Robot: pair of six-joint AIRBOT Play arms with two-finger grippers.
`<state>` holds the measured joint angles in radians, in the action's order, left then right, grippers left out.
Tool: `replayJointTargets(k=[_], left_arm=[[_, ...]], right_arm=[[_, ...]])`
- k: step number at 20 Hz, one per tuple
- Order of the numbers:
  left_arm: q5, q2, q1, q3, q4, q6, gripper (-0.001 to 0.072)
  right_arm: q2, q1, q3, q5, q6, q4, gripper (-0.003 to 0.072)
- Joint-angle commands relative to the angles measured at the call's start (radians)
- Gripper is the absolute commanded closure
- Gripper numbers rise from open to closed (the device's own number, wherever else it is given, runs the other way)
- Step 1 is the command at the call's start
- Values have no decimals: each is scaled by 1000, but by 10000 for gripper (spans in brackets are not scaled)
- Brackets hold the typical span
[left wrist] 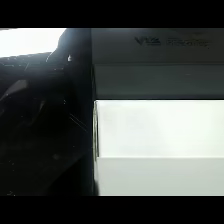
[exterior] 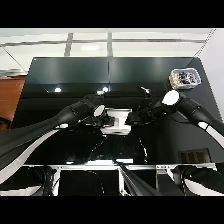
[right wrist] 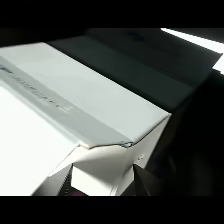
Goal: Fold the box and place the chain.
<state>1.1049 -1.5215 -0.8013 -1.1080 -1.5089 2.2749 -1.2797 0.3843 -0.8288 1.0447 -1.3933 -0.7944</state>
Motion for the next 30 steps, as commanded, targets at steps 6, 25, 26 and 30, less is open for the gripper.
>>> replayJointTargets(k=[6,25,26,30], left_arm=[[1,0,1,0,3,0,680],[3,0,1,0,2,0,680],[3,0,1,0,2,0,680],[4,0,1,0,3,0,680]], right_arm=[[-2,117,-11,-141,-201,-213,270],[-150,293,-218,70,-647,-629,376],[-164,308,-228,69,-661,-636,376],[-200,328,-232,98,-780,-702,376]])
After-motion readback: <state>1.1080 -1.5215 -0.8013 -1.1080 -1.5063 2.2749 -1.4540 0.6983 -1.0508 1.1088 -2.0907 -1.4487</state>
